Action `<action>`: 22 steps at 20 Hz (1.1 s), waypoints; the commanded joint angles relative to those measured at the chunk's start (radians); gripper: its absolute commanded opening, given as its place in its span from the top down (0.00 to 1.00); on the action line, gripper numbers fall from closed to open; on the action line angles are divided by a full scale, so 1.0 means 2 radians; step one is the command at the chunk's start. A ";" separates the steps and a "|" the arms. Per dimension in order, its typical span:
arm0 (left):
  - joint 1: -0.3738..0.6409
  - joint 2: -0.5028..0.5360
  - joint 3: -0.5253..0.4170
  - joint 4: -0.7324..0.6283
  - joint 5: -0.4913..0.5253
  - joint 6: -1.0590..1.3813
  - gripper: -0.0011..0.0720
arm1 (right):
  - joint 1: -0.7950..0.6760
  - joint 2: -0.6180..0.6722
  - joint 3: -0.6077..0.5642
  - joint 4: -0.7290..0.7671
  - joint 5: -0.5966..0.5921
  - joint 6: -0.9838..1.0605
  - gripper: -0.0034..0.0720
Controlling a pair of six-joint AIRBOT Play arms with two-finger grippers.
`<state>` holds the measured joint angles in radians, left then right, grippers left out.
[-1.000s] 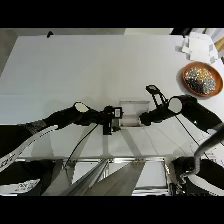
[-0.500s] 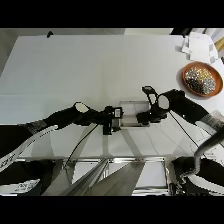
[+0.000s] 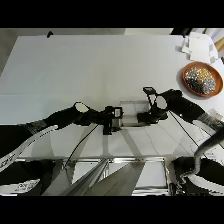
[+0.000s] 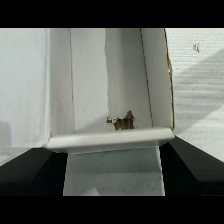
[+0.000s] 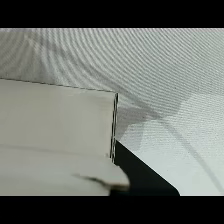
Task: Fold the box and place the chain.
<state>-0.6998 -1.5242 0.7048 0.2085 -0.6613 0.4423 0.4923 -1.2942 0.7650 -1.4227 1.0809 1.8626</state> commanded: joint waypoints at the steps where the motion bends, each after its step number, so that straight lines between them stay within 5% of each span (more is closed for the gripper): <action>1: 0.000 0.000 0.000 0.001 0.002 0.001 0.89 | 0.001 0.000 0.000 0.002 0.001 -0.001 0.94; 2: 0.000 0.000 0.000 0.001 0.002 0.001 0.89 | 0.001 0.000 0.000 0.002 -0.001 -0.001 0.91; 4: 0.000 0.000 0.000 0.001 0.002 0.001 0.89 | 0.001 0.000 0.000 0.002 -0.007 -0.001 0.60; 5: 0.000 0.000 0.000 0.001 0.002 0.001 0.89 | 0.001 0.000 0.000 0.002 -0.010 -0.001 0.58; 7: 0.000 0.000 0.000 0.001 0.002 0.001 0.89 | 0.001 0.000 0.000 0.002 -0.016 -0.001 0.59; 10: 0.000 0.000 0.000 0.001 0.002 0.001 0.89 | 0.001 0.000 0.000 0.002 -0.026 -0.001 0.74; 17: 0.000 0.000 0.000 0.001 0.002 0.001 0.89 | 0.001 0.000 -0.014 -0.004 -0.032 0.000 0.77; 20: 0.000 0.000 0.000 0.001 0.002 0.001 0.89 | 0.001 0.000 -0.014 -0.005 -0.033 0.000 0.93; 22: 0.000 0.000 0.000 0.001 0.002 0.001 0.89 | 0.001 0.000 -0.014 -0.005 -0.035 0.000 0.94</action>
